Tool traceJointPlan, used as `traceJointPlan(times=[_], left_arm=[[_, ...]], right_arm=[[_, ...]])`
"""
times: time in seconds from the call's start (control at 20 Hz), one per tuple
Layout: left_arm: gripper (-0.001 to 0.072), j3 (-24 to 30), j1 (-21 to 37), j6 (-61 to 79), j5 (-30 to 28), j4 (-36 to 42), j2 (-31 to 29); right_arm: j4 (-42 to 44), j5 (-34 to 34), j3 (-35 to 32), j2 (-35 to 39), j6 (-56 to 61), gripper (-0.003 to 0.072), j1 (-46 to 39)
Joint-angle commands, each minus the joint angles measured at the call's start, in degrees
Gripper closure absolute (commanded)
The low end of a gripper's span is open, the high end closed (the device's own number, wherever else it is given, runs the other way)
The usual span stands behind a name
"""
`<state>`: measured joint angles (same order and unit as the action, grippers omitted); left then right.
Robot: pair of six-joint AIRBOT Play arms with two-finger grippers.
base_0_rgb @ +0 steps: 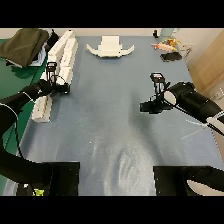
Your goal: Fold the box.
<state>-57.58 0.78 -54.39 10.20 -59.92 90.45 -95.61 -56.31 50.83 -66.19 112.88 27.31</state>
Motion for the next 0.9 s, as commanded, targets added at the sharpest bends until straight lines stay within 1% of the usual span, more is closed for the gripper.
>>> traceJointPlan(times=[0.0,0.2,0.85], left_arm=[[0.0178,-0.37,0.04,-0.04,-1.20,-0.17,0.52],[0.0178,-0.44,0.02,-0.07,-2.78,-0.13,0.59],[0.0178,-0.44,-0.02,-0.07,-2.73,-0.13,0.59]], right_arm=[[-0.04,0.09,0.04,-0.28,0.00,0.0680,0.02],[-0.04,0.31,0.04,-0.28,0.02,0.0680,0.02],[-0.04,0.31,0.04,-0.28,0.02,0.0680,0.02]])
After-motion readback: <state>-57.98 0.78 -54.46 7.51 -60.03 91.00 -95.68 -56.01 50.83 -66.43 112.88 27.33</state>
